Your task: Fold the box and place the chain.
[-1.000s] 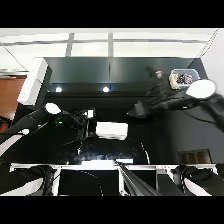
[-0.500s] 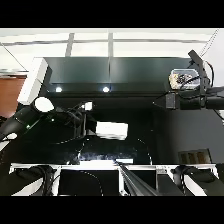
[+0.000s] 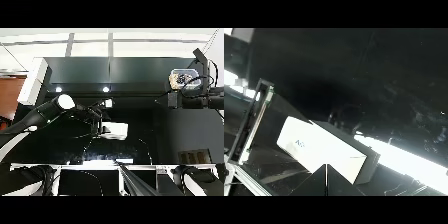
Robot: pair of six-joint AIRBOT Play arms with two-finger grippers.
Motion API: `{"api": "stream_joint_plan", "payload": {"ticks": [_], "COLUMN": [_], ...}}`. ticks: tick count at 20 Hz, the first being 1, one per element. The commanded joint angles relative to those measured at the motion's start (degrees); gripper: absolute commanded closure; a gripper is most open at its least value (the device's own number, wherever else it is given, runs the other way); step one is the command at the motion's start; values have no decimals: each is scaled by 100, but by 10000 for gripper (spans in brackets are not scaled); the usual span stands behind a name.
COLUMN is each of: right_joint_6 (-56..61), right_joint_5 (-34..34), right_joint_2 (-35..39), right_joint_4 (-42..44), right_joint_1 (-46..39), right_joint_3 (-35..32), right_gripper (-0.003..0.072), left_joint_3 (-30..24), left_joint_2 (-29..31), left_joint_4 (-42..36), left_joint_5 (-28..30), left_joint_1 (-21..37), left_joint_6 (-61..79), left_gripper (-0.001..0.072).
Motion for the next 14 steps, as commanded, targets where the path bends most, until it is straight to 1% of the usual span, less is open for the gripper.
{"api": "stream_joint_plan", "payload": {"ticks": [1,9,11,14], "right_joint_6": [-2,0,0,0], "right_joint_5": [-17,-15,-15,-17], "right_joint_2": [4,4,4,4], "right_joint_4": [-9,-96,-109,-111], "right_joint_1": [-4,-4,-4,-4], "right_joint_3": [4,4,4,4], "right_gripper": [677,677,677,677], "left_joint_3": [63,61,59,44], "left_joint_2": [-133,-295,-323,-334], "left_joint_4": [-24,70,186,417], "left_joint_5": [-118,-197,-48,358], "left_joint_1": [-98,-313,-398,-584], "left_joint_6": [-22,-20,-20,-20], "left_gripper": [1,1,1,1]}}
